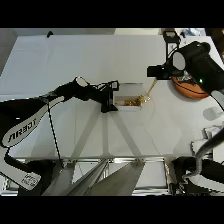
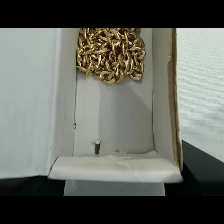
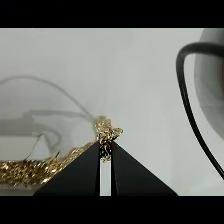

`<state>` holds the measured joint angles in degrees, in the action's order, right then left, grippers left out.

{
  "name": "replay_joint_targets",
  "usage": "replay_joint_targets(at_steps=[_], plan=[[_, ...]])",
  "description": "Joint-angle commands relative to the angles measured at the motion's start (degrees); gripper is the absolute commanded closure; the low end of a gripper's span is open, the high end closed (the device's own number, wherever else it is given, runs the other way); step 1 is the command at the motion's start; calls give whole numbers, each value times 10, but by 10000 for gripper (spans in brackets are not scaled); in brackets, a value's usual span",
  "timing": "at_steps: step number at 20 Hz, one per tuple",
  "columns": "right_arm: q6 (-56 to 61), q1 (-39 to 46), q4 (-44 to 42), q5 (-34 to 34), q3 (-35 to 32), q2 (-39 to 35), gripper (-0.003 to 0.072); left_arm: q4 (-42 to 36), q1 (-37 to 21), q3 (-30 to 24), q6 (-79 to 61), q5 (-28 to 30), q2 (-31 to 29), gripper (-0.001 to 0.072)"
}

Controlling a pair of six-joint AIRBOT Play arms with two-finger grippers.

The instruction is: Fold the box and place the chain.

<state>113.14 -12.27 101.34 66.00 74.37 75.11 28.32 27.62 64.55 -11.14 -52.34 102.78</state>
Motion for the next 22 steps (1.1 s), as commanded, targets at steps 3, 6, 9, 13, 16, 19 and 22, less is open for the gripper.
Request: replay_joint_targets(at_steps=[3,6,9,13,16,19,22], plan=[[-37,-64,-12,22,-3,-24,675,0,0,0,0,0,0,555],[-42,-113,-15,18,-3,-24,675,0,0,0,0,0,0,555],[-48,-158,-31,14,-3,-24,675,0,0,0,0,0,0,555],[-56,-202,-48,-32,-3,-21,675,0,0,0,0,0,0,555],[-53,-205,-46,-54,-3,-8,675,0,0,0,0,0,0,555],[-30,-205,3,-35,-4,16,674,0,0,0,0,0,0,555],[-24,-205,3,-23,-4,42,674,0,0,0,0,0,0,555]])
